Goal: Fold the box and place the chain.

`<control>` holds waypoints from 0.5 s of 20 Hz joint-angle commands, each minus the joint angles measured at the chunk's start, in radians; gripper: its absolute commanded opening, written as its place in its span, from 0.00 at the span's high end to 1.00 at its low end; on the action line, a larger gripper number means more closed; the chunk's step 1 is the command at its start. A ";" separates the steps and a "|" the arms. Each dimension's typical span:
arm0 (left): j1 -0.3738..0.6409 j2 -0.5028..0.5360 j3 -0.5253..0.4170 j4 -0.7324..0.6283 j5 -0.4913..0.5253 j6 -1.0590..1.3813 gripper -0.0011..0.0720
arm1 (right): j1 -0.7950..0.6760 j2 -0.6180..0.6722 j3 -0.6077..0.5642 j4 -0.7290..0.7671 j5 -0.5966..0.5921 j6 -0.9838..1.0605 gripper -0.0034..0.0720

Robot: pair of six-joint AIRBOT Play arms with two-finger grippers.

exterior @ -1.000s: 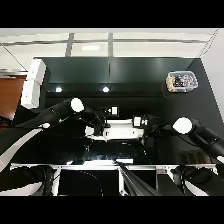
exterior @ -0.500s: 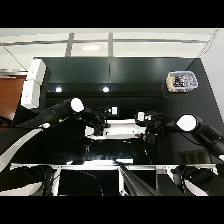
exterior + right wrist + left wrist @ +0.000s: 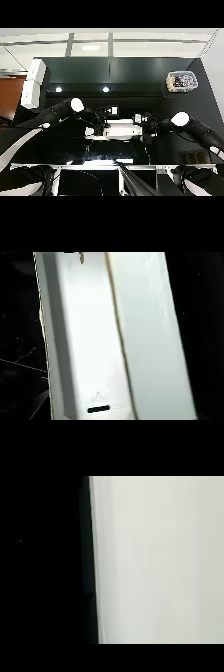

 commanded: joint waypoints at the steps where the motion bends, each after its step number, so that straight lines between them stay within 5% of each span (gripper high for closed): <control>1: -0.001 0.000 0.001 -0.002 0.000 0.000 0.95 | -0.005 -0.020 -0.027 0.024 0.015 -0.050 0.04; 10: -0.001 0.000 0.001 -0.002 0.000 0.000 0.95 | -0.005 -0.050 -0.074 0.127 -0.056 -0.188 0.04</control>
